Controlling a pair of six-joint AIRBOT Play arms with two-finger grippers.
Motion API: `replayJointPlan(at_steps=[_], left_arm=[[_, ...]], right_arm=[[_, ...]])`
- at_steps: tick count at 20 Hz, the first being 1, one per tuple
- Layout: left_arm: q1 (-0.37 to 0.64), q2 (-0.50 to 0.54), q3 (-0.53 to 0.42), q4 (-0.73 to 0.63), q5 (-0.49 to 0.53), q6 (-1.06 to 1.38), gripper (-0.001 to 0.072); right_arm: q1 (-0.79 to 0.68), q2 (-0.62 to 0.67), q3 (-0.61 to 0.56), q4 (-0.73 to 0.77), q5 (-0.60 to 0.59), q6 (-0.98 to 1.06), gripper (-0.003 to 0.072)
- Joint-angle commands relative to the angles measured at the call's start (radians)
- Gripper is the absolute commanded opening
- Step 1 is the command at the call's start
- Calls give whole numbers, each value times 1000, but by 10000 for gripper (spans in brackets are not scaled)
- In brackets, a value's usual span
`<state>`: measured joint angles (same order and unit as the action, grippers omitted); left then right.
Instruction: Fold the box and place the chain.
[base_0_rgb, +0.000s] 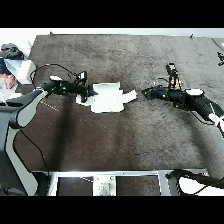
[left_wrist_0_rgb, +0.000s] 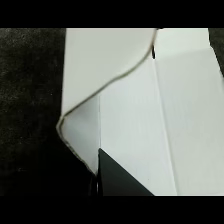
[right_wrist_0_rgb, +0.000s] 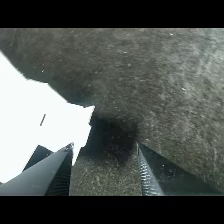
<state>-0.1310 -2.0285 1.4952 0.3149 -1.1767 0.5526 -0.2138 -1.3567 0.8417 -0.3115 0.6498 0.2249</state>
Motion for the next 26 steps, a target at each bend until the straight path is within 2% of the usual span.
replayJointPlan(at_steps=[1, 4, 5, 6, 11, 14, 19, 22, 26], left_arm=[[1, 1, 0, 1, 8, 5, 12], [1, 1, 0, 1, 9, 5, 12], [1, 1, 0, 0, 9, 5, 12], [1, 1, 0, -1, 9, 5, 12], [1, 2, 0, -2, 9, 5, 12], [1, 2, 0, -2, 9, 6, 12], [1, 2, 0, -2, 9, 5, 12], [1, 2, 0, -2, 9, 5, 12], [1, 2, 0, -2, 9, 5, 12]], right_arm=[[2, 0, 0, 1, 84, -147, 506], [37, 0, 0, 1, 137, -300, 508], [65, 0, 0, 1, 137, -362, 620], [96, -2, 0, 1, 137, -425, 665], [252, -43, 0, -2, 112, -688, 667], [298, -79, 0, -39, 78, -754, 667], [365, -101, 0, -210, 20, -752, 667], [394, -104, 0, -228, -50, -753, 667], [396, -168, 42, -228, -52, -735, 666]])
